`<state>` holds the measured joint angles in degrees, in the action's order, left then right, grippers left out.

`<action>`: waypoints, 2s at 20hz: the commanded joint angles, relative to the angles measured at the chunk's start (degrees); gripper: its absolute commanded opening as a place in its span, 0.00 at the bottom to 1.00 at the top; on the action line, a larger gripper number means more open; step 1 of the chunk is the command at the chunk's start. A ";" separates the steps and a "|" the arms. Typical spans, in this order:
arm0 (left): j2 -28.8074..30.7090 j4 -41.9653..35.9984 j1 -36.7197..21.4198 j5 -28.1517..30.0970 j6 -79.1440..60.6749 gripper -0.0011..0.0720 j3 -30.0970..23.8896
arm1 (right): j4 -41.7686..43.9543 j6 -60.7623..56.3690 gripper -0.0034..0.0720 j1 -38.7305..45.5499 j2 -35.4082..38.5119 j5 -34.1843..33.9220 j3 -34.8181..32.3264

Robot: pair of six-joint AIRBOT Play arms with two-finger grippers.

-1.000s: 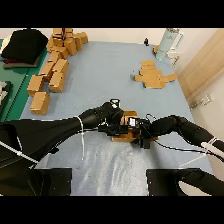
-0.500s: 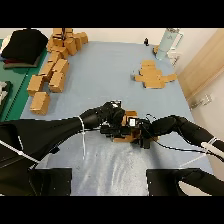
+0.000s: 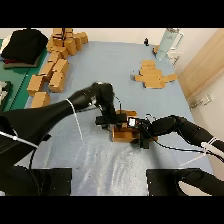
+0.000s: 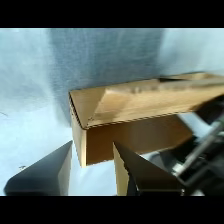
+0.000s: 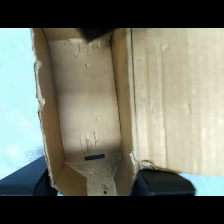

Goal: Fold the box.

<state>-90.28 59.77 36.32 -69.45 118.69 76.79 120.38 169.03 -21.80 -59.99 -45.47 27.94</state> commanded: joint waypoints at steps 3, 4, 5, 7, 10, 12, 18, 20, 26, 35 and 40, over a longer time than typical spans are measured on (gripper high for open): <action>0.02 -9.97 -10.21 -5.79 -9.64 0.55 0.63 | -0.15 0.04 0.71 0.02 0.07 -0.04 0.02; 0.02 -10.27 -11.61 -6.78 -11.82 0.55 0.63 | -0.15 0.04 0.71 0.02 0.07 -0.04 0.02; 0.02 -10.21 -13.07 -7.74 -14.34 0.55 0.63 | -0.15 0.04 0.71 0.02 0.07 -0.04 0.02; 0.02 -9.16 -15.74 -6.88 -21.35 0.49 0.63 | -0.15 0.04 0.71 0.02 0.07 -0.04 0.02; 0.02 -7.21 -18.03 -2.49 -37.79 0.03 0.63 | -0.15 0.04 0.71 0.02 0.07 -0.04 0.02; 0.04 -7.32 -17.64 -1.18 -48.92 0.03 0.61 | -0.15 0.04 0.71 0.02 0.07 -0.04 0.02; 10.27 -10.58 -11.41 8.96 -79.91 0.03 -15.96 | -0.15 0.04 0.71 0.02 0.07 -0.04 0.02; 14.05 -12.79 -10.97 18.34 -88.30 0.03 -23.96 | -0.15 0.04 0.71 0.02 0.07 -0.04 0.02; 16.22 -38.93 -13.16 26.82 -136.50 0.96 -37.81 | -0.15 0.04 0.71 0.02 0.07 -0.04 0.02; 15.61 -43.47 -8.76 32.28 -144.80 0.96 -39.67 | -0.15 0.04 0.71 0.02 0.07 -0.04 0.02; 15.61 -42.93 -6.45 36.02 -141.98 0.96 -39.43 | -0.15 0.04 0.71 0.02 0.07 -0.04 0.02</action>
<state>-74.63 16.73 28.56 -36.25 -24.69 37.26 120.18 169.10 -21.80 -59.96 -45.52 27.94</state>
